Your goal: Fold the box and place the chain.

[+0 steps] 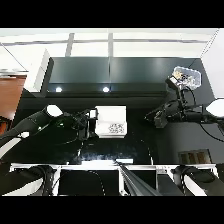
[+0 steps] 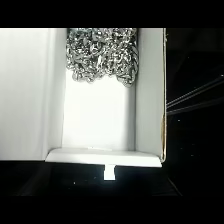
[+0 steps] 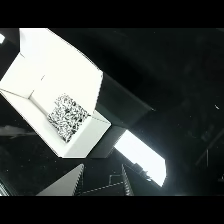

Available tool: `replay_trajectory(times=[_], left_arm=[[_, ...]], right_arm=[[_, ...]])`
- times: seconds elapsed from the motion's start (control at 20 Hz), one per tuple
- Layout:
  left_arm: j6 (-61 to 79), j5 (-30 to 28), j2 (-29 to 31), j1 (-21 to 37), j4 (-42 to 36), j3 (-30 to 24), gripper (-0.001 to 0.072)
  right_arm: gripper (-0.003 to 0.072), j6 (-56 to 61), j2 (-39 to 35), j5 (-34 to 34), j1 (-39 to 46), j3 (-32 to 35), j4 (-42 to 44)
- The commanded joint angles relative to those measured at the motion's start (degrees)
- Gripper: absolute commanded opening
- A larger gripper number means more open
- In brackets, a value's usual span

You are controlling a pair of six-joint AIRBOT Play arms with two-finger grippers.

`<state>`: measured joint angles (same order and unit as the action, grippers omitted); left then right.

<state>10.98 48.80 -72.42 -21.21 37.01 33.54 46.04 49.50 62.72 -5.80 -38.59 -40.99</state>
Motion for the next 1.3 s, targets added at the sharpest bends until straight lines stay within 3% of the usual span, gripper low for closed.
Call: replay_trajectory(times=[0.0,0.1,0.2,0.25,0.3,0.35,0.5,0.7,0.8,0.95,1.1,1.25], left_arm=[[-0.57,-0.92,-0.04,-0.22,0.02,0.04,0.0707],[-0.52,-0.9,-0.04,-0.22,0.02,0.02,0.0667],[-0.52,-0.92,-0.04,-0.22,0.04,0.02,0.0421],[-0.52,-0.96,-0.04,-0.22,0.02,0.02,0.04],[-0.52,-1.03,-0.04,-0.22,0.04,0.02,0.04],[-0.52,-1.03,-0.04,-0.22,0.04,0.02,0.04],[-0.52,-1.05,-0.04,-0.22,0.04,0.02,0.04],[-0.52,-2.29,-0.04,-0.2,0.02,0.02,0.04],[-0.55,-2.25,-0.02,-0.17,0.02,0.02,0.04],[-0.52,-2.25,-0.02,-0.17,0.02,0.02,0.04],[-0.52,-2.25,-0.02,-0.17,0.02,0.02,0.0399],[-0.52,-2.25,-0.02,-0.17,0.02,0.02,0.0399]], right_arm=[[0.0294,0.02,-0.07,0.0,-0.02,-0.02,0.02],[0.0294,0.02,-0.07,-0.13,-0.02,-0.02,0.04],[0.0296,0.35,-0.07,-2.05,-0.02,-0.02,0.11],[0.0336,1.66,-0.07,-2.97,-0.02,-0.02,0.46],[0.0583,5.38,-0.04,-4.44,-0.04,-0.02,0.42],[0.072,9.01,-0.04,-6.58,-0.07,-0.02,0.46],[0.072,11.8,1.57,-11.8,-2.84,-1.14,1.68],[0.072,11.56,14.34,-16.02,-7.87,-11.15,1.68],[0.072,2.1,21.24,-13.9,-10.03,-16.35,1.7],[0.072,-2.27,27.23,-13.88,-15.39,-20.04,1.03],[0.072,-3.93,28.13,-11.61,-16.7,-20.22,-2.36],[0.072,-13.94,27.47,-2.1,-16.35,-20.5,-2.84]])
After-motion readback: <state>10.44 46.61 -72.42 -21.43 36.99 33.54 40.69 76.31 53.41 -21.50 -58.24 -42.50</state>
